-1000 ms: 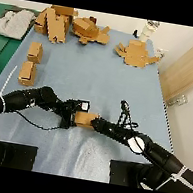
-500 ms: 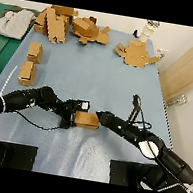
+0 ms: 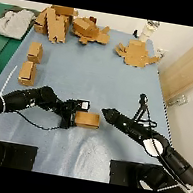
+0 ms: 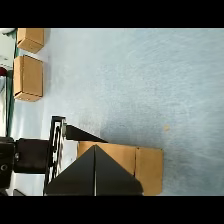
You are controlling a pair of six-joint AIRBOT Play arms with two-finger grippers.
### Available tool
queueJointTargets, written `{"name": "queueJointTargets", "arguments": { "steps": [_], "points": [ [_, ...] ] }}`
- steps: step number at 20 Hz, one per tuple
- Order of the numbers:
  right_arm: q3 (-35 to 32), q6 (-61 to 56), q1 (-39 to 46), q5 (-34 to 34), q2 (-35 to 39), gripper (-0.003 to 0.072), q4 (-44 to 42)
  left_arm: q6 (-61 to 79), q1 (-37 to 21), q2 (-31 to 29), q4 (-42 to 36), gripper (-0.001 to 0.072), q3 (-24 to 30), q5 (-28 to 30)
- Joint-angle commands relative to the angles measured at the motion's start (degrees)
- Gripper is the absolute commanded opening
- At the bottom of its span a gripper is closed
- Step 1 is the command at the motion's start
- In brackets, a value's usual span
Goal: Fold the box.
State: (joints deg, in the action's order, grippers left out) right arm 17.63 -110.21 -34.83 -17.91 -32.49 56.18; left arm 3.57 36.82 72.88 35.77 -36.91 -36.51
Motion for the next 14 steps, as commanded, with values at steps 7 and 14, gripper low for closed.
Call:
{"name": "queueJointTargets", "arguments": {
  "steps": [7, 14],
  "points": [
    [0.02, -1.51, 0.22, -0.31, 0.07, 0.0001, 0.00, 0.00, 0.00, -0.02, -1.36, 0.0402, -0.04, -0.02],
    [0.02, -2.36, 0.22, -0.24, 0.04, 0.0002, 0.04, -0.22, 0.00, -0.02, -1.73, 0.0403, -0.04, -0.11]
  ]
}}
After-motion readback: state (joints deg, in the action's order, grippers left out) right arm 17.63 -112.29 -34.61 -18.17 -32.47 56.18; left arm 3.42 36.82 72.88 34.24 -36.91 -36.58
